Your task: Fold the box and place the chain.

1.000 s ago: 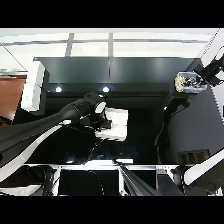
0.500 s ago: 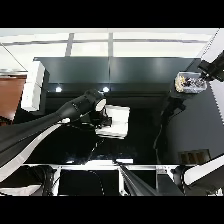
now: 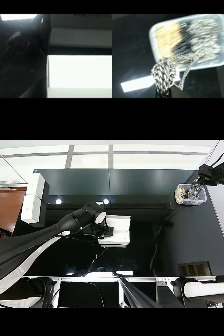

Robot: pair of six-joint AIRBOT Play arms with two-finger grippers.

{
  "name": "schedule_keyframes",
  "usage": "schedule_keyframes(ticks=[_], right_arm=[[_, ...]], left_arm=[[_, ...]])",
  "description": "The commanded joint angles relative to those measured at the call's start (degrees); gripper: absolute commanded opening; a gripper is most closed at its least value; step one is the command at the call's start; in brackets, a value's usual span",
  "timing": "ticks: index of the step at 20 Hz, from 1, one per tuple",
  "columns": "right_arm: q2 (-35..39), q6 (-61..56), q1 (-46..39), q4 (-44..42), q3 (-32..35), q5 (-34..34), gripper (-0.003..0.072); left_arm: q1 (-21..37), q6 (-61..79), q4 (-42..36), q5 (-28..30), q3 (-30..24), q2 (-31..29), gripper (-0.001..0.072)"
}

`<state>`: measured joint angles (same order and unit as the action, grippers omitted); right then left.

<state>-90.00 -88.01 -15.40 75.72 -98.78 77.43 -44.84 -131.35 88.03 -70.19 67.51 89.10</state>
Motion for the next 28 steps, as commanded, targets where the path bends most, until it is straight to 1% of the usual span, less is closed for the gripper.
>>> schedule_keyframes(ticks=[1, 3, 4, 5, 7, 10, 12, 14, 16, 20, 24, 28], right_arm=[[13.57, 6.91, 1.84, -8.31, 13.90, -5.44, 0.0008], [22.75, 8.26, 2.05, -12.70, 22.67, -8.70, 0.0008], [26.88, 8.79, 2.05, -15.08, 25.22, -9.14, 0.0008], [30.01, 8.76, 2.05, -17.09, 26.12, -8.33, 0.0008], [34.53, 9.29, 2.08, -23.06, 26.14, -2.97, 0.0008], [37.44, 10.86, 2.60, -30.29, 26.14, 6.80, 0.0009], [37.44, 10.84, 5.49, -32.57, 26.36, 8.48, 0.0009], [37.44, 10.67, 9.99, -35.23, 27.34, 8.13, 0.0009], [37.44, 10.38, 14.95, -38.25, 29.44, 6.01, 0.0009], [36.96, 7.45, 23.80, -38.23, 34.29, -1.99, 0.0009], [35.28, 5.38, 30.16, -38.25, 38.42, -10.67, 0.0009], [32.68, 4.13, 33.79, -38.45, 40.61, -13.88, 0.0009]], left_arm=[[-0.04, -0.33, -0.02, 1.84, -0.15, 0.02, 0.0026], [-0.07, -0.33, -0.26, 2.21, -0.15, 0.00, 0.0026], [-0.13, -0.33, -0.26, 2.19, -0.15, 0.00, 0.0026], [-0.39, -0.33, -0.20, 2.19, -0.15, 0.00, 0.0026], [-0.83, -0.31, -0.15, 2.64, -0.15, 0.00, 0.0026], [-1.77, -0.33, -0.22, 4.42, -0.15, 0.02, 0.0026], [-2.14, -0.35, -0.20, 4.13, -0.15, 0.02, 0.0026], [-2.14, -0.35, -0.20, 3.61, -0.15, 0.02, 0.0026], [-2.14, -0.33, -0.20, 3.48, -0.15, 0.02, 0.0026], [-2.14, -0.35, -0.17, 2.80, -0.15, 0.02, 0.0026], [-2.14, -0.33, -0.09, 2.67, -0.15, 0.02, 0.0026], [-2.14, -0.33, 0.02, 2.62, -0.15, 0.02, 0.0026]])
